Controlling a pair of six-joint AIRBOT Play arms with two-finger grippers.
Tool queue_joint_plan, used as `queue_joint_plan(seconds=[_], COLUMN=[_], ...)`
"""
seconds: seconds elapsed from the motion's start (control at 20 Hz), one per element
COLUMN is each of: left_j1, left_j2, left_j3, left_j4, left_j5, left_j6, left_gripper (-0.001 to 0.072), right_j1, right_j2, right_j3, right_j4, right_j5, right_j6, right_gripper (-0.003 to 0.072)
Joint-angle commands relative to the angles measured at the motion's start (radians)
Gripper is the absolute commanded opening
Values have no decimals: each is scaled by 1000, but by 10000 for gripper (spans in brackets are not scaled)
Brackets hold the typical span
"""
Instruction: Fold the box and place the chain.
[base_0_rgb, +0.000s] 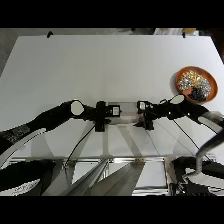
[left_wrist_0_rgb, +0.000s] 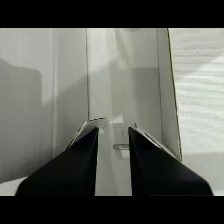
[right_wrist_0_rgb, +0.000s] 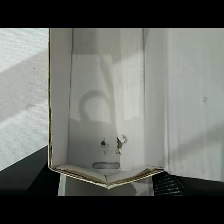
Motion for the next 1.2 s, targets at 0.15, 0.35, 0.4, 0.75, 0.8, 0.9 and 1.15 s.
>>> queue_joint_plan(seconds=[0.15, 0.35, 0.4, 0.75, 0.8, 0.9, 1.15], left_j1=[-2, -1, 1, 65, 77, 105, 191], left_j2=[-4, 3, 14, 169, 195, 251, 332], left_j3=[0, 0, 0, 0, 0, 0, 0], left_j4=[-5, -3, -2, 208, 249, 325, 375], left_j5=[5, 4, 5, -177, -219, -300, -391], left_j6=[-6, -7, -19, -341, -398, -529, -863], left_gripper=[353, 348, 333, 129, 128, 5, 1], right_j1=[0, 0, 0, 0, 0, 0, 0], right_j2=[0, 0, 0, 0, 0, 0, 0], right_j3=[1, 1, 1, 1, 1, 1, 1], right_j4=[2, 2, 2, 2, 2, 2, 2], right_j5=[2, 2, 2, 2, 2, 2, 2], right_j6=[1, 1, 1, 1, 1, 1, 1], right_gripper=[397, 397, 397, 397, 397, 397, 397])
